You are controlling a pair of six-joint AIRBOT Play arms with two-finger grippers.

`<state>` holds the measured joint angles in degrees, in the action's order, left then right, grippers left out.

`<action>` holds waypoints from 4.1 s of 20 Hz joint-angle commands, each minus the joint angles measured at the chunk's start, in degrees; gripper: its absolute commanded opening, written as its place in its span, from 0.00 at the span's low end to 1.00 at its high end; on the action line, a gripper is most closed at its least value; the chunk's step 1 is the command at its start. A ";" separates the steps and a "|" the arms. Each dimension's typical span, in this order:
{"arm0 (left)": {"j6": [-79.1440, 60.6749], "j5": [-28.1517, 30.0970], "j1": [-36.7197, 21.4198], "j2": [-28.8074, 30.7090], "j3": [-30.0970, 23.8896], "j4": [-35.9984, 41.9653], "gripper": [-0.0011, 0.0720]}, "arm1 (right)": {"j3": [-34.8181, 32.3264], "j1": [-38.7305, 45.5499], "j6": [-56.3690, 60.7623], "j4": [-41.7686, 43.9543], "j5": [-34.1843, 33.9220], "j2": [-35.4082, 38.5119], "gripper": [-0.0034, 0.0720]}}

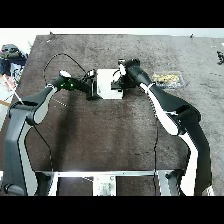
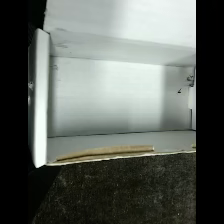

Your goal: Fold the box and place the chain.

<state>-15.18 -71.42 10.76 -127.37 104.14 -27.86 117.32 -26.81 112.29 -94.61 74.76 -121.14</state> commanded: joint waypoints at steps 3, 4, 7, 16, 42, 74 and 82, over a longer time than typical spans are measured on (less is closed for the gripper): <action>-0.11 0.09 0.00 -0.02 0.00 0.02 0.63 | 0.04 -0.09 -0.55 0.76 1.49 0.07 0.42; -0.11 0.09 0.00 -0.02 0.02 0.00 0.63 | 0.04 -0.09 -0.61 0.76 1.42 0.07 0.42; -0.13 0.09 0.00 -0.02 0.00 0.02 0.63 | 0.04 -0.09 -0.66 0.72 1.42 0.13 0.42; -0.11 0.07 0.00 -0.02 0.00 0.02 0.63 | -0.55 -0.02 -0.61 -1.68 0.24 -1.25 0.06; -0.11 0.09 0.02 -0.02 0.00 0.02 0.63 | -0.76 -0.20 -0.66 0.57 -2.08 0.83 0.45; -0.13 0.09 0.02 -0.02 0.00 0.00 0.63 | -6.21 29.59 -21.05 1.68 -3.67 11.78 0.18; -0.11 0.09 0.00 -0.02 0.02 0.02 0.63 | -6.93 30.67 -23.87 5.99 -5.40 7.56 0.26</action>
<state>-15.29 -71.33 10.74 -127.37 104.14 -27.83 110.56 3.55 90.30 -91.09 69.84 -111.74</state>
